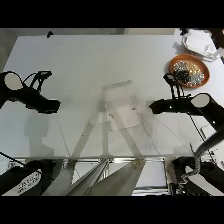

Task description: Fold the box and place the chain.

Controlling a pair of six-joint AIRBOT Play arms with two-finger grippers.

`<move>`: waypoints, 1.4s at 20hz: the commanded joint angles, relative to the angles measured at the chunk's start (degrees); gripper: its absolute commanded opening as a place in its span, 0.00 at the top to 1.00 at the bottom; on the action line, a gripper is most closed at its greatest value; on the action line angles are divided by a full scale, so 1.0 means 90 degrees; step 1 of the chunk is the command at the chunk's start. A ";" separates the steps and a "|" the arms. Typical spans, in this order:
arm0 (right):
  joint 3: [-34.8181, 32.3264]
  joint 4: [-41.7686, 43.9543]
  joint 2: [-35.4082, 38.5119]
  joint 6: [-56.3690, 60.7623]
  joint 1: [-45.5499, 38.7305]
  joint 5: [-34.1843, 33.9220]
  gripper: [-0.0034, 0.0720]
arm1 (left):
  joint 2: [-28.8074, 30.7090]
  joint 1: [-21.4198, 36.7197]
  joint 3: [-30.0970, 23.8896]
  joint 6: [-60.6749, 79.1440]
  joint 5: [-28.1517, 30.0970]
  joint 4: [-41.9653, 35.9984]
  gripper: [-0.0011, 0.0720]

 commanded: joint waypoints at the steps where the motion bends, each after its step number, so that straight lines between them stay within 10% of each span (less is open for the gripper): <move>1: -0.0063 -0.0051 0.0022 0.0435 0.0355 -0.0413 0.94 | 0.0005 -0.0005 -0.0002 0.0005 0.0544 -0.0214 0.97; 8: -0.0063 -0.0078 0.0022 0.0432 0.0355 -0.0216 0.94 | -0.0325 -0.0017 -0.0005 0.3225 0.1207 -0.3713 0.80; 15: -0.0063 -0.0078 0.0022 0.0430 0.0355 0.0100 0.94 | -0.2159 -0.1039 0.0039 0.6079 0.1736 -0.6305 0.52; 28: -0.0063 -0.0085 0.0022 0.0406 0.0355 0.0090 0.94 | -0.3327 -0.1542 0.0760 0.6368 0.1581 -0.5882 0.54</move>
